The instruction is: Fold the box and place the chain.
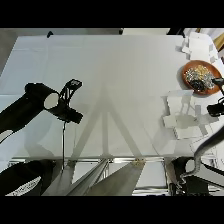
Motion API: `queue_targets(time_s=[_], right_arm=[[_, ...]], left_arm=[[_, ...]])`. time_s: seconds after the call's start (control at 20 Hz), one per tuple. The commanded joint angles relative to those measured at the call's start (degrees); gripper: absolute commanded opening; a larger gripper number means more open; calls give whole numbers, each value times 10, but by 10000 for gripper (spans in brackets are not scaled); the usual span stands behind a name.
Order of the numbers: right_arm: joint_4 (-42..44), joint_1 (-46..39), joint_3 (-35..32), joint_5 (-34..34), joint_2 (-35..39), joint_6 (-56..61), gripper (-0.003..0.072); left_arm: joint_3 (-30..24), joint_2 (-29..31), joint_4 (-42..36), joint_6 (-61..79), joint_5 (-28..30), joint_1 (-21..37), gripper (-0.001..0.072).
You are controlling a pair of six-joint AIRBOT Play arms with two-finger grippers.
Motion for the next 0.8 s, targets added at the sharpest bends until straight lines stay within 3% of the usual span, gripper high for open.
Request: queue_targets(time_s=[0.0,0.1,0.25,0.45,0.75], right_arm=[[-4,0,0,16,-31,-8,380],[-3,0,0,16,-42,-4,271],[0,0,0,11,-43,-4,21],[37,17,0,45,-14,-4,10],[308,79,-44,72,129,-31,9]], left_arm=[[0,0,0,0,0,0,11],[0,0,0,0,0,0,11],[0,0,0,0,0,0,11],[0,0,0,0,0,0,11],[0,0,0,0,0,0,11]])
